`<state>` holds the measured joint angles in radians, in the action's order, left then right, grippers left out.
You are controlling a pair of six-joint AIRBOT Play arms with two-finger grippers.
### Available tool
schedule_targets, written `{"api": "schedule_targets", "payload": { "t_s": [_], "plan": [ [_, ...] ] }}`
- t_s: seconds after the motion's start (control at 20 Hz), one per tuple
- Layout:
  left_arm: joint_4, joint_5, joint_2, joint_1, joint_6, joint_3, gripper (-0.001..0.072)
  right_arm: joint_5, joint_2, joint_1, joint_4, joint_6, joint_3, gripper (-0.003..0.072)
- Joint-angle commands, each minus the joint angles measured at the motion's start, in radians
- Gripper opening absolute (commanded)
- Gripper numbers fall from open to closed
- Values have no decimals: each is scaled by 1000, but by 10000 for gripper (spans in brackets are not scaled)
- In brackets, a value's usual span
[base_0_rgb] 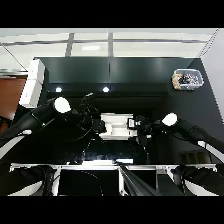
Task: Fold the box and place the chain.
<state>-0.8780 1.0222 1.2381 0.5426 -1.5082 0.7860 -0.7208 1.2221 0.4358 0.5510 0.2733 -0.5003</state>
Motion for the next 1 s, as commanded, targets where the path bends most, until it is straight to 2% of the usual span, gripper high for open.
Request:
{"api": "schedule_targets", "payload": {
  "t_s": [0.0, 0.1, 0.15, 0.45, 0.7, 0.8, 0.95],
  "plan": [
    [-66, -46, 0, 31, -76, 1, 456, 0, 0, 0, 0, 0, 0, 316],
    [-77, -83, 0, 48, -96, 1, 379, 0, 0, 0, 0, 0, 0, 316],
    [-97, -102, 0, 55, -108, 0, 368, 0, 0, 0, 0, 0, 0, 316],
    [-206, -115, 2, 82, -219, 1, 367, 0, 0, 0, 0, 0, 0, 316],
    [-375, -108, 32, 160, -368, 49, 368, 0, 0, 0, 0, 0, 0, 316],
    [-455, -73, 59, 196, -466, 79, 367, 0, 0, 0, 0, 0, 0, 316],
    [-489, -6, 116, 241, -540, 133, 368, 0, 0, 0, 0, 0, 0, 316]
  ]
}}
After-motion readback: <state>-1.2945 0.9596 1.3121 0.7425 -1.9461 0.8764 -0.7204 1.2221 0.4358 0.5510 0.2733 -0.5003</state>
